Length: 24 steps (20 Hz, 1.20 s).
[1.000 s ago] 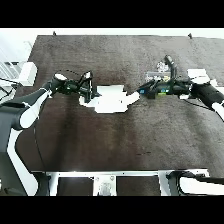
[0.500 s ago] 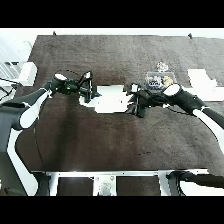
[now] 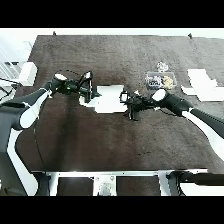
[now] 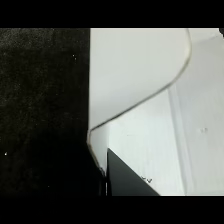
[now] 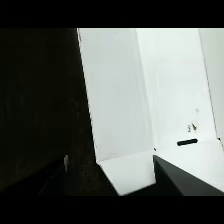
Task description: Fold the box and place the chain.
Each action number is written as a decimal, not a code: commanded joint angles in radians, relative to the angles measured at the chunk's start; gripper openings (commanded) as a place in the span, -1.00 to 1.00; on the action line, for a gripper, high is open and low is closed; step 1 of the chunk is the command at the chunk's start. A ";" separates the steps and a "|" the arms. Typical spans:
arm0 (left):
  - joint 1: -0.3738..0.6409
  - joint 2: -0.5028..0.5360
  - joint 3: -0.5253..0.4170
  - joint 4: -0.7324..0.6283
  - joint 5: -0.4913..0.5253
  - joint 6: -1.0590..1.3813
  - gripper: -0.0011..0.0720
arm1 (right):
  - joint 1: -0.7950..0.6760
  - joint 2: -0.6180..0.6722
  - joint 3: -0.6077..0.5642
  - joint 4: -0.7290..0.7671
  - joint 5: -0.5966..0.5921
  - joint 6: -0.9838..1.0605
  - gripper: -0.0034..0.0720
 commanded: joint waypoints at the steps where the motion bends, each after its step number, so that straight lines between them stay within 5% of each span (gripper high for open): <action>1: 0.000 0.000 0.000 0.000 0.000 0.000 -0.92 | 0.017 -0.025 0.000 0.020 -0.084 -0.001 0.73; 7: 0.000 0.000 0.000 0.000 0.000 0.000 -0.92 | 0.009 -0.020 0.005 0.042 -0.175 -0.001 0.73; 24: 0.000 0.000 0.001 0.000 0.000 0.000 -0.92 | -0.071 -0.034 0.063 0.221 -0.150 -0.151 0.73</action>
